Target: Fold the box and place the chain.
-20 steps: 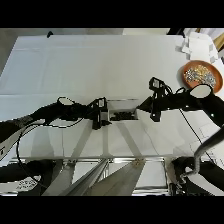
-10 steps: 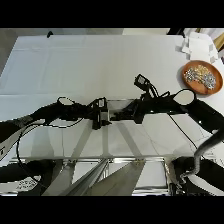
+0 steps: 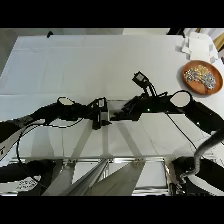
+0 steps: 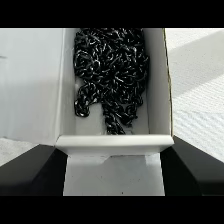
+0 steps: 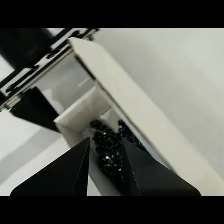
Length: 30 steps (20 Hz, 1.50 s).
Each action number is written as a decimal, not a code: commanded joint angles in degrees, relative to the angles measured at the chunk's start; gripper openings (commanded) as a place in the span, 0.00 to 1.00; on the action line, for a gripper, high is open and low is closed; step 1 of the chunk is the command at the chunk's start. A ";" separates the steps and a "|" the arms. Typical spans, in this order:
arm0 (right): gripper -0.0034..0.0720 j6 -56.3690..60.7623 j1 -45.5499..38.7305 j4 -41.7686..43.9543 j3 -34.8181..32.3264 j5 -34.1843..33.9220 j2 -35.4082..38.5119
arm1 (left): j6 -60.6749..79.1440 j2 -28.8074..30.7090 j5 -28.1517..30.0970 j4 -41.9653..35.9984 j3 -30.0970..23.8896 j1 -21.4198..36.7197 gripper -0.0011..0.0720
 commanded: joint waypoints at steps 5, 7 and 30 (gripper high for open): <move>0.33 -0.24 0.11 -10.84 13.53 6.27 4.68 | 0.02 0.02 -0.02 0.02 0.02 0.00 0.20; 0.33 -3.43 0.09 -11.30 14.95 3.65 2.32 | 0.02 0.02 -0.02 0.02 0.02 0.00 0.20; 0.35 -15.13 2.73 -18.45 14.99 15.32 -12.04 | 0.04 0.02 -0.02 0.02 0.02 0.00 0.20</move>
